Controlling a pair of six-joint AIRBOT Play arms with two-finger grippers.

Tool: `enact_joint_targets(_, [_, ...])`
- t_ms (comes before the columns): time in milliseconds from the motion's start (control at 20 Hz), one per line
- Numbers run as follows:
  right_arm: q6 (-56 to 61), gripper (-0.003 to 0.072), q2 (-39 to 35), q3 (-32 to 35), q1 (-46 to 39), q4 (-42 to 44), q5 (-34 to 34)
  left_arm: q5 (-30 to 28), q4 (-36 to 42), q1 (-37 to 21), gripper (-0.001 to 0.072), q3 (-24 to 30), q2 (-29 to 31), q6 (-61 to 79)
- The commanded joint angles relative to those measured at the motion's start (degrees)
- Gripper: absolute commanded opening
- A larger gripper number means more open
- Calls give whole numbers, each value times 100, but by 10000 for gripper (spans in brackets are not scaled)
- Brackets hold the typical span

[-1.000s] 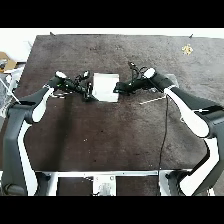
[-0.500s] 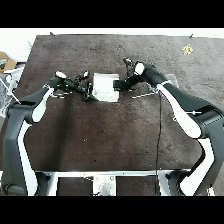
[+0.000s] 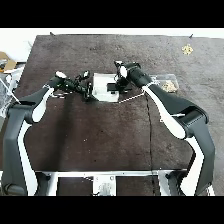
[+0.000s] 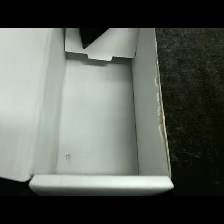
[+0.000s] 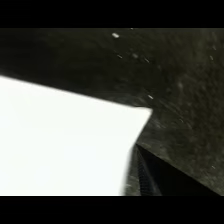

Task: Fold the box and place the chain.

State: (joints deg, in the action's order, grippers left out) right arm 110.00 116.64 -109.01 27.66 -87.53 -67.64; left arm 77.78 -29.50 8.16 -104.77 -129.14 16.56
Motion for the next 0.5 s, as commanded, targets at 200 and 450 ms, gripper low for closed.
enact_joint_targets(200, [721, 265, 188, -92, 192, -632, 13, 2, -2, 0, 352, -4, -2, -2])
enact_joint_targets(450, [951, 265, 190, -92, 203, -636, 37, 2, -2, 0, 352, -4, -2, -2])
